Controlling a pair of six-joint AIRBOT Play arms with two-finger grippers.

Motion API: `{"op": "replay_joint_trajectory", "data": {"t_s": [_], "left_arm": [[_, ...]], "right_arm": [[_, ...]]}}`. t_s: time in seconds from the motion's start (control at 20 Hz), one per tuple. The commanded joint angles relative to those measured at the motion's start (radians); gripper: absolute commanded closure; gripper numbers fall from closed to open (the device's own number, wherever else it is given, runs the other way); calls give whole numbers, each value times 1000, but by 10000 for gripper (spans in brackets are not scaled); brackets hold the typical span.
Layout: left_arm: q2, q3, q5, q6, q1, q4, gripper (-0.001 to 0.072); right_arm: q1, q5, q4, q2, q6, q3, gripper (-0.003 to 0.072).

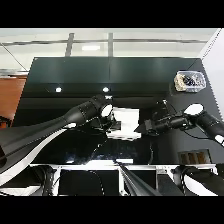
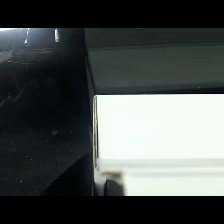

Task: Fold the box and place the chain.

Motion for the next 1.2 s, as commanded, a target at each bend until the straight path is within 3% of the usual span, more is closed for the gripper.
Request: {"op": "replay_joint_trajectory", "data": {"t_s": [0.0, 0.25, 0.4, 0.7, 0.8, 0.9, 1.15], "left_arm": [[0, 0, 2, 0, 0, 0, 681], [0, 0, 2, 0, 0, 0, 681], [0, 0, 2, 0, 0, 0, 681], [0, 0, 1, 0, 0, 0, 681], [0, 0, 1, 0, 0, 0, 681], [0, 0, 1, 0, 0, 0, 681], [0, 0, 1, 0, 0, 0, 681]], "right_arm": [[84, -64, -109, -1, 108, 17, 143], [222, -167, -336, -1, 384, 115, 143], [294, -211, -347, -6, 462, 154, 143], [340, -204, -478, -33, 607, 203, 146], [367, -201, -521, -49, 631, 220, 214], [389, -201, -535, -66, 656, 237, 214], [483, -209, -730, -113, 836, 287, 214]]}}
